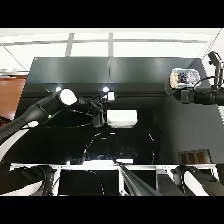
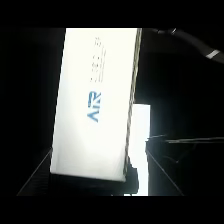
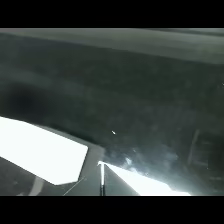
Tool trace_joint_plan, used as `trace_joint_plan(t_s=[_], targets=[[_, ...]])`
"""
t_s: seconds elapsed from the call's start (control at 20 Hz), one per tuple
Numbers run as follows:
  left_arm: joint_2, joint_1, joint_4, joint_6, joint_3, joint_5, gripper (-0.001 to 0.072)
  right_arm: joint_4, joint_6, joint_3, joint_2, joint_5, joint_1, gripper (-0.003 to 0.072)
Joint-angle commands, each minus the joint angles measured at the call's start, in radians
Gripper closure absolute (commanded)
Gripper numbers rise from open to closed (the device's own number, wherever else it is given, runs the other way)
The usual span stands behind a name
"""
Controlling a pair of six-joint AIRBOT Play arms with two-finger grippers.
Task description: Fold the box and place the chain.
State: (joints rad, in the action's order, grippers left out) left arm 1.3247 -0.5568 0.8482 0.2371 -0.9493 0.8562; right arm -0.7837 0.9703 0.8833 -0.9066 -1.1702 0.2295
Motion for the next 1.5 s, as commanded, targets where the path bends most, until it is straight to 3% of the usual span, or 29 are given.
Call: trace_joint_plan(t_s=[0.0,0.2,0.35,0.9,1.25,1.45], targets=[[0.034,-0.04,0.003,0.037,-0.095,-0.014,-0.0004,-0.03,0.003,0.002,0.005,-0.015,0.026,0.0669],[0.196,-0.086,-0.048,0.084,-0.261,0.072,0.0006,-0.031,0.002,0.002,0.005,-0.015,0.026,0.0669],[0.275,-0.1,-0.054,0.085,-0.313,0.079,0.0005,-0.031,0.002,0.002,0.005,-0.016,0.026,0.0669],[0.32,-0.102,-0.052,0.114,-0.317,0.158,0.0007,-0.09,0.002,0.002,0.005,-0.011,0.026,0.0669],[0.327,-0.117,-0.04,0.072,-0.317,0.157,0.0004,-0.089,0.01,0.001,0.005,-0.012,0.026,0.0669],[0.357,-0.163,0.074,0.073,-0.317,0.14,0.0003,-0.09,0.011,0.001,0.005,-0.011,0.026,0.0669]])
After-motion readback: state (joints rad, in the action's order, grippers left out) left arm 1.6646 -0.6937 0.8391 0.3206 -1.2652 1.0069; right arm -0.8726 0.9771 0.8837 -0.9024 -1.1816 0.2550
